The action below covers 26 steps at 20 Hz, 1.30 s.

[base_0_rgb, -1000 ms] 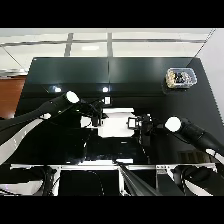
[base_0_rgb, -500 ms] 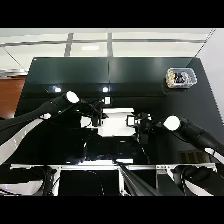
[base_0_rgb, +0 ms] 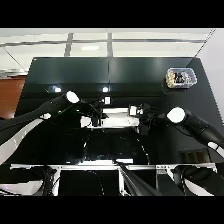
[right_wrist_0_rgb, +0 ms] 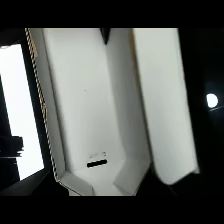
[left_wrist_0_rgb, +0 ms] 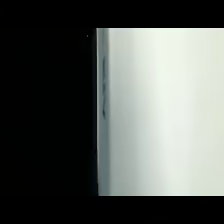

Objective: Fold the box and place the chain.

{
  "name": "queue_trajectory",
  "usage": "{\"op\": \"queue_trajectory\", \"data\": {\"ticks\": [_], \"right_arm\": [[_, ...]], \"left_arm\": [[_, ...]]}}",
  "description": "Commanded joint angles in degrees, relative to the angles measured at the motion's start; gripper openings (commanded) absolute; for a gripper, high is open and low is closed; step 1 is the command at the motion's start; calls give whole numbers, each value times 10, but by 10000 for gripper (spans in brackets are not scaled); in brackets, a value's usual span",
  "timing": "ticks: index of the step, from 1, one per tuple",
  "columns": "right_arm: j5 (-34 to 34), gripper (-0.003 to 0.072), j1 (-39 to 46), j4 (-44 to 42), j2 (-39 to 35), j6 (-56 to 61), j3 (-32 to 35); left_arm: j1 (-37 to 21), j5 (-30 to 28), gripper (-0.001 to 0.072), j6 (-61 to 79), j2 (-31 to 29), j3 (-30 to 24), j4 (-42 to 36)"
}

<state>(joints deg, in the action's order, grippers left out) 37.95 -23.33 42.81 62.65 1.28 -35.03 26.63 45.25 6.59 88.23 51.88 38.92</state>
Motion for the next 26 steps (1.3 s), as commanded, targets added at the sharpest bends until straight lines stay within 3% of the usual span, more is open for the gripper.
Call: {"op": "queue_trajectory", "data": {"ticks": [1, 8, 13, 26], "right_arm": [[5, 683, 21, -28, 3, -33, -11], [38, 683, 23, -96, 51, -104, -14], [43, 683, 27, -101, 90, -175, -14], [74, 682, 57, -149, 143, -221, -21]], "left_arm": [[0, 0, 24, 0, 0, 0, 0], [0, 0, 25, 0, 0, 1, -5], [0, 0, 24, 0, 0, 1, -5], [0, 0, 25, 0, 0, 1, -5]]}}
